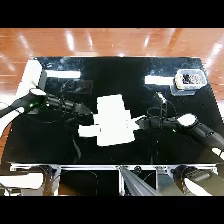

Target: Fold the box and place the chain.

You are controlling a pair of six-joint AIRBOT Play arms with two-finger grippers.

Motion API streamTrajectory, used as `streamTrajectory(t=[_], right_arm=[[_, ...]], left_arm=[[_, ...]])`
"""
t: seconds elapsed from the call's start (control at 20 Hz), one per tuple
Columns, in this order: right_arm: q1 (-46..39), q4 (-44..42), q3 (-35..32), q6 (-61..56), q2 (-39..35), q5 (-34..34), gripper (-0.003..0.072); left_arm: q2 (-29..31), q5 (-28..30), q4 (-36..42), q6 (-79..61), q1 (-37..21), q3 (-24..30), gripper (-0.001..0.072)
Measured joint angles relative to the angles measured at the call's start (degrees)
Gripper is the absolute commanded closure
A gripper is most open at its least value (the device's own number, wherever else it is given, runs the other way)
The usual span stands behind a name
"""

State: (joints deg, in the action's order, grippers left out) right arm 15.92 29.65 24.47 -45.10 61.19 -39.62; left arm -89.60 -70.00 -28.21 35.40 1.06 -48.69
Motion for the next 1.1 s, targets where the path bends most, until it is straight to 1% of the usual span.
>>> streamTrajectory(t=[0.15,0.45,0.65,0.8,0.85,0.95,1.1], right_arm=[[0.0,0.0,0.0,0.0,0.0,0.0,0.0656],[0.0,0.0,0.0,0.0,0.0,0.0,0.0656],[0.0,0.0,0.0,0.0,0.0,-0.1,0.0656],[0.0,0.0,0.0,0.0,0.0,-0.2,0.0655],[0.0,0.0,0.0,0.0,0.0,-0.2,0.0655],[0.0,0.0,0.0,0.0,0.0,-0.2,0.0655],[0.0,0.0,0.0,0.0,0.0,-0.2,0.0656]], left_arm=[[-4.0,-2.6,0.4,-0.8,2.0,-3.3,0.0089],[-8.1,-2.9,0.6,-1.2,7.2,-7.8,0.0090],[-10.1,-7.0,0.7,-3.1,9.4,-10.7,0.0097],[-10.7,-10.3,0.8,-5.2,9.9,-11.7,0.0102],[-10.8,-10.8,0.8,-5.8,10.0,-11.9,0.0123],[-11.1,-11.6,0.8,-6.7,10.1,-12.2,0.0222],[-11.3,-11.7,0.4,-7.5,10.2,-12.3,0.0222]])
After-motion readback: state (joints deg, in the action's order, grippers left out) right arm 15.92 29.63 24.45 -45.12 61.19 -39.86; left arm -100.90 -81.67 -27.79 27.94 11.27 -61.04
